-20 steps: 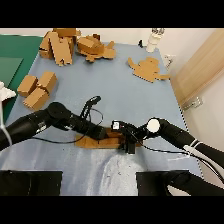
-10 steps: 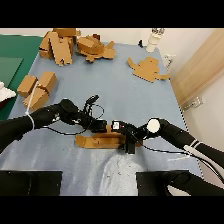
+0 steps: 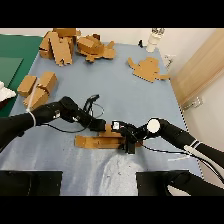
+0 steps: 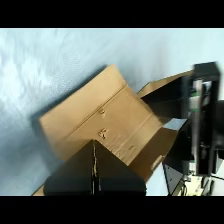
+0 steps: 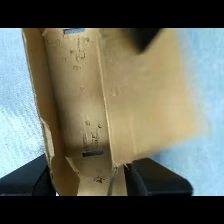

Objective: Fold the box.

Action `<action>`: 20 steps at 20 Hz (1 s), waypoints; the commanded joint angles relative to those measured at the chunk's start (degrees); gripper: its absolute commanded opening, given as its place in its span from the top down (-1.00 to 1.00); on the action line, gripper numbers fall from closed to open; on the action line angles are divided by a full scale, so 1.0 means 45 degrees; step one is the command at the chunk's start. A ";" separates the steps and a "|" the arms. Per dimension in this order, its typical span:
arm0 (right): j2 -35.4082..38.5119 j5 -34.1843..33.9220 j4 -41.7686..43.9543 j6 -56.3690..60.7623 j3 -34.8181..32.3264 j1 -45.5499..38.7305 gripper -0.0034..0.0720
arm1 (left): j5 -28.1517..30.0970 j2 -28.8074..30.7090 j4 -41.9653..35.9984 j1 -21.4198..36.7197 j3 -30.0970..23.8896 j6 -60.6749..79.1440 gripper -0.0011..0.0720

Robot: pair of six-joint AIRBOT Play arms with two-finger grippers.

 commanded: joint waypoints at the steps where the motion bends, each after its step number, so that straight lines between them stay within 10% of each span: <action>1: -0.0005 -0.0010 0.0000 0.0005 0.0005 0.0015 -0.27 | 0.1535 0.1171 0.0010 0.0869 0.0321 0.2293 0.94; 7: -0.0005 0.0005 0.0000 0.0010 0.0005 0.0015 -0.27 | -0.1064 0.2458 0.3473 0.2171 -0.0049 0.6620 0.94; 15: -0.0005 0.0039 0.0306 0.0010 0.0005 0.0015 -0.27 | 0.1258 0.3988 0.3716 0.0661 -0.3551 1.5242 0.92; 16: -0.0005 0.0039 0.0325 0.0010 0.0005 0.0015 -0.26 | 0.1229 0.3934 0.3721 0.0661 -0.3721 1.5227 0.38; 17: -0.0005 0.0039 0.0335 0.0010 0.0005 0.0015 -0.26 | 0.1239 0.3886 0.3711 0.0661 -0.3808 1.5217 -0.62; 20: -0.0005 0.0034 0.0452 0.0010 0.0005 0.0015 -0.26 | 0.1035 0.3866 0.3662 0.0661 -0.3808 1.5169 -0.86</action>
